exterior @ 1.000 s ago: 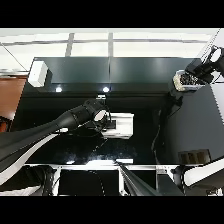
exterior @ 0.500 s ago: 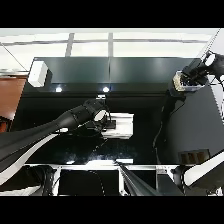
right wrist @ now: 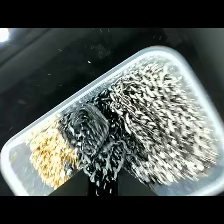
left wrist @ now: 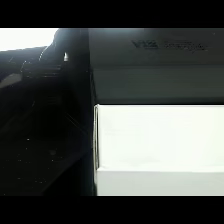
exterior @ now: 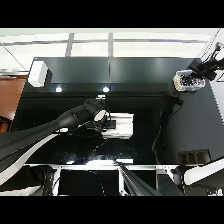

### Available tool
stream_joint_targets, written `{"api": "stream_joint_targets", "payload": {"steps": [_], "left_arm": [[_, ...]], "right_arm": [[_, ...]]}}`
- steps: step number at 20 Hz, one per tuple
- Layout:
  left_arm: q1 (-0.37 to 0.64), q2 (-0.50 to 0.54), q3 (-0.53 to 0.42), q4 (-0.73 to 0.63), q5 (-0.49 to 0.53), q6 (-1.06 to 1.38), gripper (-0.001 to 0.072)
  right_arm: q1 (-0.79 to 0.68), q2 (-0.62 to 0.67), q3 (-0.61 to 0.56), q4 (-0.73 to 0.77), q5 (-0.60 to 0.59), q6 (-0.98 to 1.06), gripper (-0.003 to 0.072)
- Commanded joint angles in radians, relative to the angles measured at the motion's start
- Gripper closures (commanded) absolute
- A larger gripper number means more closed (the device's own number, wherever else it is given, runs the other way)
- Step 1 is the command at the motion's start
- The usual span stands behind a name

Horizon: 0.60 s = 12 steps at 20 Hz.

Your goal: Fold the box and place the chain.

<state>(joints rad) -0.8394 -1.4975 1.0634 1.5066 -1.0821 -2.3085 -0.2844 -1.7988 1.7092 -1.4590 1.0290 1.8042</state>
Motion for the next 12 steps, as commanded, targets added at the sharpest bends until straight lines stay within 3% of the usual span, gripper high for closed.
{"api": "stream_joint_targets", "payload": {"steps": [1, 7, 12], "left_arm": [[0.0, 0.0, 0.0, 0.0, 0.0, 0.0, 0.0679], [0.0, 0.0, 0.0, 0.0, 0.001, 0.0, 0.0679], [0.0, 0.0, 0.0, 0.0, 0.004, 0.0, 0.0679]], "right_arm": [[-0.013, 0.109, 0.001, 0.022, 0.031, -0.091, 0.0665], [-0.014, 0.386, 0.001, 0.159, 0.117, -0.324, 0.0666], [-0.014, 0.613, 0.0, 0.317, 0.174, -0.374, 0.0668]]}}
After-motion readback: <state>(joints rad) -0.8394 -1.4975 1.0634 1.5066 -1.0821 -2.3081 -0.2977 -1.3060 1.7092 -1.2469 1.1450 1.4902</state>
